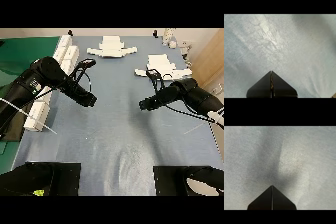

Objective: Fold the box.

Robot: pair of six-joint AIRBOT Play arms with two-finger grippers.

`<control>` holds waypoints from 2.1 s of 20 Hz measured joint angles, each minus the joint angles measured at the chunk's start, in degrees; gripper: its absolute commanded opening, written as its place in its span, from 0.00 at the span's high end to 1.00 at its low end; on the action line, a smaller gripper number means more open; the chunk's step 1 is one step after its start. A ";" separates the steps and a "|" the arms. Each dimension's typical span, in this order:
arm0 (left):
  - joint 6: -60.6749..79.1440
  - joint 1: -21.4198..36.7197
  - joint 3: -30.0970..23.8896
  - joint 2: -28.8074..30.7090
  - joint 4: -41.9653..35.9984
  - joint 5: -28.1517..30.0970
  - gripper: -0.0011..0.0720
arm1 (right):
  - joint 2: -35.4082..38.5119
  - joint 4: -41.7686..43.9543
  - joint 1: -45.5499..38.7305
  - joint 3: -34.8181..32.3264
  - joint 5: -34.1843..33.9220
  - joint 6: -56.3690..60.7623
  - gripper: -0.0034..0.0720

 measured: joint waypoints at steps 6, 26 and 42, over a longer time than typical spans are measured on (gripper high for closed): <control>0.02 0.00 0.00 0.00 0.00 -0.02 0.97 | 0.00 0.00 0.00 0.00 0.02 0.00 0.95; 0.07 0.00 0.00 0.00 -0.02 -0.02 0.97 | -21.24 9.03 -36.68 32.63 -9.20 13.09 0.35; 0.07 -0.02 0.00 0.00 -0.15 -0.02 0.97 | -54.95 33.79 -44.94 64.00 -13.94 4.00 0.87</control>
